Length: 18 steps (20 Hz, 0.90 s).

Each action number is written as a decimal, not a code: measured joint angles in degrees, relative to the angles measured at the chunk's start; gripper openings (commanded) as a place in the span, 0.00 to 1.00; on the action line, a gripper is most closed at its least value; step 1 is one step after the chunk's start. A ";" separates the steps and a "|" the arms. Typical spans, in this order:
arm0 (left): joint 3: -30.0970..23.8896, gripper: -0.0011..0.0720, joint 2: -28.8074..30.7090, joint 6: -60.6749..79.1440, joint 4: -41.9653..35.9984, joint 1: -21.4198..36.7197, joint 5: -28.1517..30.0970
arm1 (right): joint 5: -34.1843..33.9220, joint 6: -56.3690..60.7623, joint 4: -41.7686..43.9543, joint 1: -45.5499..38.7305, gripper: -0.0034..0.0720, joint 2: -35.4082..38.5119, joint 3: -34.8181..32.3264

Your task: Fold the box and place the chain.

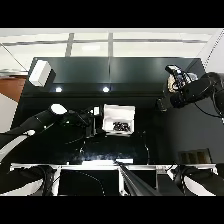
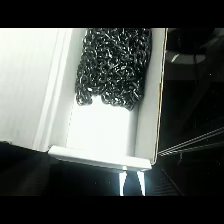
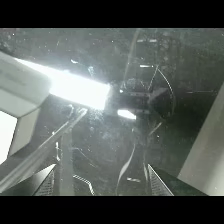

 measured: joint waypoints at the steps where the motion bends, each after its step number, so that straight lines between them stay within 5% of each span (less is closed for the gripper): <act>1: 0.00 0.98 0.00 0.22 -0.15 -0.15 0.00 | 0.24 0.00 0.11 0.00 0.97 0.00 -0.11; 4: 0.00 0.89 0.00 0.63 -0.26 -0.68 0.07 | 1.51 0.00 0.85 0.00 0.97 0.00 -0.26; 7: 0.00 0.51 0.00 0.85 -0.26 -0.94 0.11 | 3.13 0.00 1.90 0.00 0.97 0.00 -0.37; 8: 0.00 0.48 0.00 0.87 -0.24 -0.96 0.13 | 3.67 0.00 2.23 0.00 0.97 0.00 -0.35; 18: 0.02 0.48 0.00 1.01 -0.07 -1.03 0.15 | 9.81 -4.94 15.78 4.02 0.97 -3.28 -0.31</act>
